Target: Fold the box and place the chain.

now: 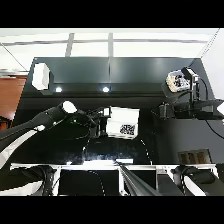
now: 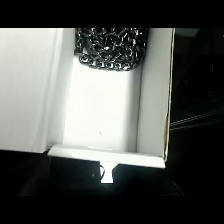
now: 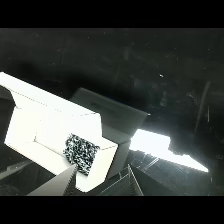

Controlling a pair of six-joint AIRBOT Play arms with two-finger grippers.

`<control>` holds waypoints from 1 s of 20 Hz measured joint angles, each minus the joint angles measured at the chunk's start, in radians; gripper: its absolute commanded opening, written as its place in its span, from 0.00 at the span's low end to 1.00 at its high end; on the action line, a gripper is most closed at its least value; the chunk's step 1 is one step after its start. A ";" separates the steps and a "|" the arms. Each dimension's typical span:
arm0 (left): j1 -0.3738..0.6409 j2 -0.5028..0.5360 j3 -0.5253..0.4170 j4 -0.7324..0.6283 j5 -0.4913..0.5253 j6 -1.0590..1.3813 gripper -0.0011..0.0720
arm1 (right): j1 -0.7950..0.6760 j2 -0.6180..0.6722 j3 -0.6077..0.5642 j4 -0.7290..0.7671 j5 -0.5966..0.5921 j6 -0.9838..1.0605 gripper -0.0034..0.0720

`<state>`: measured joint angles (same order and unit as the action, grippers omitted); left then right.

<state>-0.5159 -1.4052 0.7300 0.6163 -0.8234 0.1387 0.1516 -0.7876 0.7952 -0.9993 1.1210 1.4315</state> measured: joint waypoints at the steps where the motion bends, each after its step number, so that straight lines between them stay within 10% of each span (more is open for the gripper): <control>1: -0.004 -0.003 0.003 0.004 0.000 0.005 0.98 | 0.000 0.000 0.000 0.000 0.000 0.000 0.56; 6: -0.012 -0.008 0.010 0.021 -0.016 0.014 0.93 | 0.000 0.000 0.000 0.000 0.000 0.000 0.56; 8: -0.013 -0.008 0.011 0.024 -0.021 0.017 0.65 | 0.000 0.000 0.000 0.000 0.000 0.000 0.56; 20: -0.014 -0.008 0.011 0.030 -0.024 0.019 0.65 | 0.046 -0.221 0.032 0.057 -0.239 -0.005 0.59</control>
<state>-0.5301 -1.4132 0.7406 0.6460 -0.8474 0.1581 0.1974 -1.0084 0.8276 -0.9421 0.8818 1.4261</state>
